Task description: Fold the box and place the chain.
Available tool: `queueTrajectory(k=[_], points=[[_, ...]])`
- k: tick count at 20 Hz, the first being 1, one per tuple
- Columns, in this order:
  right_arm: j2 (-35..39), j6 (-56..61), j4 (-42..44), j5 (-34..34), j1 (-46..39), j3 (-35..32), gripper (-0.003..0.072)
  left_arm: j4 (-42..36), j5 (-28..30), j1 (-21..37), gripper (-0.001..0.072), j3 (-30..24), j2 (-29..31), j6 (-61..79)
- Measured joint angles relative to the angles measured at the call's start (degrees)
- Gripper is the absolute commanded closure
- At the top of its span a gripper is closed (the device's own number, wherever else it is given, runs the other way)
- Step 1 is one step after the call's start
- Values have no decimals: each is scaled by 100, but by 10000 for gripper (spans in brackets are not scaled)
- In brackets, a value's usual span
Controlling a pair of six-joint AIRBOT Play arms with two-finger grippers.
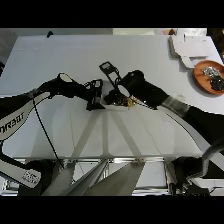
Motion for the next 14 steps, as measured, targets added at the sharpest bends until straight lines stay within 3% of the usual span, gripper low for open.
queueTrajectory(k=[1,2,7,9,14], points=[[157,-2,-98,11,0,0,546,2,0,0,375,0,0,0],[319,-7,-199,48,0,0,487,0,0,0,375,0,0,2],[1307,-306,-651,361,-7,0,477,0,0,0,375,0,0,2],[1637,-553,-739,560,-57,0,436,0,0,0,375,0,0,0],[2092,-1250,-802,1202,-592,-7,436,0,0,0,375,0,0,2]])
